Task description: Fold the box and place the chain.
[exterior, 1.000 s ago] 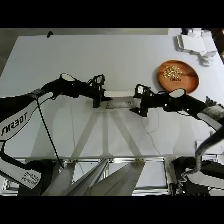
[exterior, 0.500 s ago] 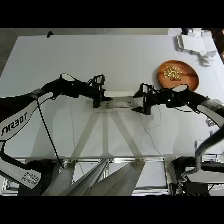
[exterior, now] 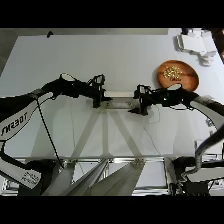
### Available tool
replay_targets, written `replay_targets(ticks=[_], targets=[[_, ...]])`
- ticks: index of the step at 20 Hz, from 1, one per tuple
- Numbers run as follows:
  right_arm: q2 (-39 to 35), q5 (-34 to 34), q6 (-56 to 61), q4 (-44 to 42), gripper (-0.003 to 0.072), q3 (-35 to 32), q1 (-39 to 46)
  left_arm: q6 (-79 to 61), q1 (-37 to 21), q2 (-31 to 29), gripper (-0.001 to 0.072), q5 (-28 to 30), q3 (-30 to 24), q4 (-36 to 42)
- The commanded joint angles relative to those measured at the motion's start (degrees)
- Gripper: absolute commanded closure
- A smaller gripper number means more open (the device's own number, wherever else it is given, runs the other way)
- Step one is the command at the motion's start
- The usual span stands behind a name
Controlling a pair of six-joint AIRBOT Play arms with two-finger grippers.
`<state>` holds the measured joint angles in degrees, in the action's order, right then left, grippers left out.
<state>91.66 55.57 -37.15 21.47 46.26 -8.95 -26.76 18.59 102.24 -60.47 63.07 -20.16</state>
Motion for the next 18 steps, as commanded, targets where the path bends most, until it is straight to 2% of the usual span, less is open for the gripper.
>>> replay_targets(ticks=[1,3,4,6,18], targets=[[0.37,-1.70,0.76,1.46,0.0041,0.42,-1.40,-0.02,0.02,0.04,0.0703,0.00,-0.02,-0.02],[0.39,-3.28,2.03,2.32,0.0048,0.52,-2.27,-0.02,0.02,0.04,0.0703,0.00,-0.02,-0.02],[0.39,-3.69,2.23,2.51,0.0102,0.52,-2.47,-0.02,0.02,0.04,0.0703,0.00,-0.02,-0.02],[0.39,-3.72,2.25,2.51,0.0260,0.52,-2.54,-0.02,0.02,0.04,0.0703,0.00,-0.02,-0.02],[0.37,-3.69,2.23,2.49,0.0271,0.52,-2.54,0.00,0.02,0.04,0.0703,0.00,-0.02,-0.02]])
